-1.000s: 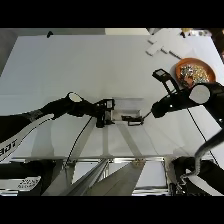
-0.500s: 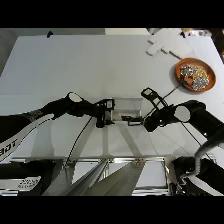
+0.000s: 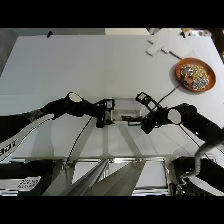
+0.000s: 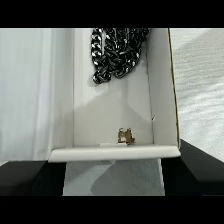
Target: Fold the box and place the chain.
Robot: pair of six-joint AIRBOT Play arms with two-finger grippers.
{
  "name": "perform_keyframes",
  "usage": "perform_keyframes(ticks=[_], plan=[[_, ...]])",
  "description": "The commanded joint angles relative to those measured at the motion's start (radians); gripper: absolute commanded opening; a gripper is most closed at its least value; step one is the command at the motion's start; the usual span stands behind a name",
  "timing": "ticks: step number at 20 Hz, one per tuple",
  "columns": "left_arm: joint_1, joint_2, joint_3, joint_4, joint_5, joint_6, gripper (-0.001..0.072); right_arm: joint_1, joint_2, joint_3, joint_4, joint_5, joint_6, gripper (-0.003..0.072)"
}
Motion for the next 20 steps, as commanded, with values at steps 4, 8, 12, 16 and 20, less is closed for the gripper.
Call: perform_keyframes(ticks=[4,8,12,16,20], plan=[[0.000,0.001,0.001,0.000,0.000,0.000,0.0033,0.037,-0.030,-0.001,-0.003,-0.044,-0.014,0.0237],[0.000,0.001,0.001,0.000,0.000,0.000,0.0033,0.044,-0.037,-0.001,-0.031,-0.050,-0.012,0.0177],[0.000,0.001,0.001,0.000,0.000,0.000,0.0033,0.044,-0.059,-0.001,-0.044,-0.051,-0.001,0.0178],[0.000,0.001,0.001,0.000,0.000,0.000,0.0033,0.045,-0.068,-0.001,-0.040,-0.042,0.012,0.0064],[0.000,0.001,0.001,0.000,0.000,0.000,0.0033,0.044,-0.068,-0.001,-0.042,0.006,0.072,0.0017]])
